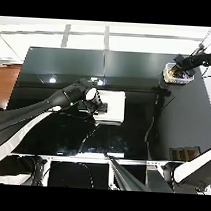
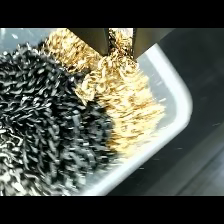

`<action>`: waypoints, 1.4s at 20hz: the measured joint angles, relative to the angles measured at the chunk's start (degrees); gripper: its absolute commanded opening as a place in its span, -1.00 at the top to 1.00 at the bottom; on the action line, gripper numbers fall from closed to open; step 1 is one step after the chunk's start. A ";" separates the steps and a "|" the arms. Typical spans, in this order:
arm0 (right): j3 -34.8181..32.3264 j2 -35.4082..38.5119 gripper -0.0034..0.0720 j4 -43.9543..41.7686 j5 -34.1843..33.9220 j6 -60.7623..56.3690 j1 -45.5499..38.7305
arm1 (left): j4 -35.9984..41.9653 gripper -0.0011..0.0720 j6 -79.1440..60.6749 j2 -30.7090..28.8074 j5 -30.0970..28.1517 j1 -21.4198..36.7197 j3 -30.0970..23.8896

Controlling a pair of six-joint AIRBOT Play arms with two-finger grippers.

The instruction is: Fold the box and place the chain.

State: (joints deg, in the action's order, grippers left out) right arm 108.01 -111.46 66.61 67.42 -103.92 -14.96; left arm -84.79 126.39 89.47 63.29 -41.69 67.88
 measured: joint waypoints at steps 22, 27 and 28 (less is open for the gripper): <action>0.07 46.23 0.87 -28.83 -0.24 31.41 2.64 | 0.00 0.89 0.00 0.00 -0.02 0.00 0.00; 0.07 47.84 0.87 -41.77 3.48 34.82 3.15 | 0.00 0.89 0.00 0.00 -0.02 0.00 0.00; 0.07 47.98 0.87 -43.41 4.44 35.15 3.17 | 0.00 0.89 0.00 0.00 -0.02 0.00 0.00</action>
